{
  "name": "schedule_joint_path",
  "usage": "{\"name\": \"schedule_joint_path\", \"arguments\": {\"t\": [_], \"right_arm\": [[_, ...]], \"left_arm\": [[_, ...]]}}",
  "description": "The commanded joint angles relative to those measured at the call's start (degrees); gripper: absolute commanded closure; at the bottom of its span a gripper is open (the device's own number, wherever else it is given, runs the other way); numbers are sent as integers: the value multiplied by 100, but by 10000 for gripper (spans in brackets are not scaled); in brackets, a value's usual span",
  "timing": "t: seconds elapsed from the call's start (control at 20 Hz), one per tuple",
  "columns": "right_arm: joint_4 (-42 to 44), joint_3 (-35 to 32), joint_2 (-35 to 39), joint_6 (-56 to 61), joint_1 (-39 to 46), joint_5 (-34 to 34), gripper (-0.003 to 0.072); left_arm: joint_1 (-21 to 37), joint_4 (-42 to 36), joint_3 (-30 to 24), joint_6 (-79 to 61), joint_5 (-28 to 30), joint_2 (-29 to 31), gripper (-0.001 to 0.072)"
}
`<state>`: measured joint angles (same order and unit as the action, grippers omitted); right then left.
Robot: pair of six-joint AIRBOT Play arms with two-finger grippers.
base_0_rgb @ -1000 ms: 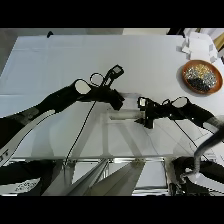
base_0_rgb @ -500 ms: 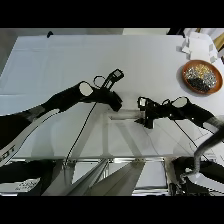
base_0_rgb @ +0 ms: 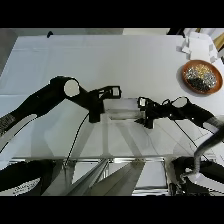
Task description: Fold the box and place the chain.
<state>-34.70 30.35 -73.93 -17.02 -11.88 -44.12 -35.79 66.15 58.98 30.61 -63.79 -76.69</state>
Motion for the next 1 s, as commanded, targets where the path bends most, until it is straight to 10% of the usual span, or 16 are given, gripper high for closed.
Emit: {"name": "schedule_joint_path", "arguments": {"t": [0.0, 0.15, 0.95], "right_arm": [[0, 0, 2, 2, -2, 0, 330], [2, 0, 2, 2, -2, 0, 330], [2, 0, 2, 2, -2, 0, 330]], "left_arm": [[7, 372, -11, -225, -424, -151, 549], [9, 315, -11, -229, 151, -525, 386], [-131, 31, -13, -922, 1187, -1038, 311]]}}
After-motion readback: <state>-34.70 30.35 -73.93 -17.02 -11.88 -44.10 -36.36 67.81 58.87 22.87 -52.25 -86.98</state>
